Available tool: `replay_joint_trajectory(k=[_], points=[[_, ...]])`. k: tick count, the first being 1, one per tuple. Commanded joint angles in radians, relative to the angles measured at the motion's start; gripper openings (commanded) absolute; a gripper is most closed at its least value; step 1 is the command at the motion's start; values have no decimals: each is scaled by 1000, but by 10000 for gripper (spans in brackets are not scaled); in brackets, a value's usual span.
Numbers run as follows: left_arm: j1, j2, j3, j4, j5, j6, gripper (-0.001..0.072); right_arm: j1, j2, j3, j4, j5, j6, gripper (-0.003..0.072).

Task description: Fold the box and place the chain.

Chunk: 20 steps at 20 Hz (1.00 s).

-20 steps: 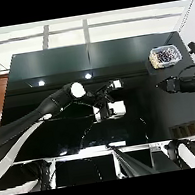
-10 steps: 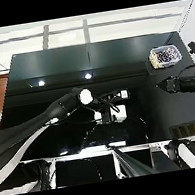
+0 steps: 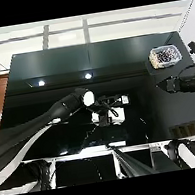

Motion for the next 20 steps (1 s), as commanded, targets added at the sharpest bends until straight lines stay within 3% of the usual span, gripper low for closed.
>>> replay_joint_trajectory(k=[1, 4, 8, 11, 16, 20], points=[[97, 57, 10, 90, -35, -127, 268, 0, 1, 0, 0, -2, 1, 14], [309, 112, 10, 244, -38, -287, 268, 0, 0, 0, 0, -9, 1, 14], [692, 110, 61, 402, 16, -510, 276, 0, 0, 0, 2, -42, 1, 14], [911, 24, 201, 432, 51, -540, 275, 0, 0, 0, 24, -40, 0, 14], [1096, -307, 612, 427, -46, -694, 275, 0, 0, 0, 69, -32, 1, 14], [1115, -492, 780, 430, -54, -703, 277, 0, 0, 0, 72, -23, 2, 14]])
